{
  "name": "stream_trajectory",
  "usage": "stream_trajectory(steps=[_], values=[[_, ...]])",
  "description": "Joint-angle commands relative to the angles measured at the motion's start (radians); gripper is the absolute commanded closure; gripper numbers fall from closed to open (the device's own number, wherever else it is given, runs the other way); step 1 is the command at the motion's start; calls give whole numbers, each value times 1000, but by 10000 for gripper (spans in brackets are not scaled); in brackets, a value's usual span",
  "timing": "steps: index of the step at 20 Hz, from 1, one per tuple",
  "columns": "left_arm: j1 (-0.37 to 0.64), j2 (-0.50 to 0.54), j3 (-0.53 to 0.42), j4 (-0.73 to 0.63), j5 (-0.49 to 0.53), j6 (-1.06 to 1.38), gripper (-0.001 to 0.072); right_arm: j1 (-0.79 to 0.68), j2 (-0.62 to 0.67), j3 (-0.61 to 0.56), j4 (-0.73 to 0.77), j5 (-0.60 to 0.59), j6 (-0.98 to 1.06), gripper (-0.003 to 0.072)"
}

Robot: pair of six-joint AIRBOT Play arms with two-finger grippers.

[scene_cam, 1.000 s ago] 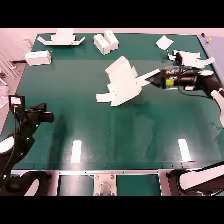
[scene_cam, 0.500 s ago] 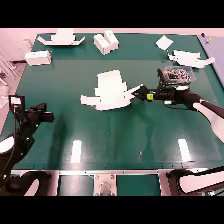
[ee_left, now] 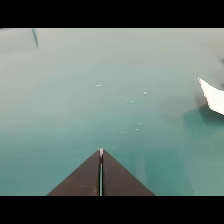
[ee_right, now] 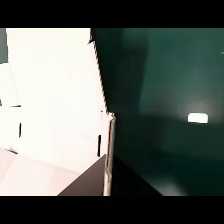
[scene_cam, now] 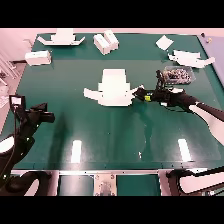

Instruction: Fold the box and place the chain.

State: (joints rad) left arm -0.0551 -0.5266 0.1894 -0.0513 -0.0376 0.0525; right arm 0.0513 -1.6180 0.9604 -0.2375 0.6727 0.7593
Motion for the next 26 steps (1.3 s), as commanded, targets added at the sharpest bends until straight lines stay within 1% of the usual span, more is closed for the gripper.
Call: stream_trajectory(steps=[1, 4, 5, 6, 7, 13, 16, 17, 18, 20, 22, 24, 26], values=[[0, 0, 0, 0, -6, 0, 690, -2, 0, -2, -14, -19, -23, 682], [0, 0, 0, 0, -7, 1, 688, -2, 0, -2, -13, -18, -40, 682], [0, 0, 0, 0, -7, 5, 520, -2, 0, -2, -13, -17, -56, 682], [0, 1, 0, 0, -13, 6, 323, -2, 0, -2, -13, -13, -63, 682], [0, 1, 0, 0, -35, 9, 313, -2, 0, -2, -13, -8, -66, 682], [0, 0, 0, 2, -212, 119, 313, -1, 0, 11, -13, -7, -116, 682], [0, 1, 0, -13, -221, 126, 313, 0, 0, 16, -13, -5, -117, 682], [0, 1, 0, -24, -262, 97, 313, -1, 0, 15, -13, -3, -116, 682], [0, 1, 1, -24, -299, 129, 314, -1, 0, 16, -13, -3, -116, 682], [0, -13, 16, -23, -320, 141, 313, -1, 0, 16, -13, 0, -117, 682], [0, -70, 57, -23, -322, 195, 313, 0, 0, 15, -13, 0, -116, 682], [0, -166, 123, -21, -351, 219, 313, 3, 0, 14, -15, 2, -117, 681], [0, -285, 205, -15, -410, 219, 313, 3, 0, 14, -16, 10, -116, 681]])
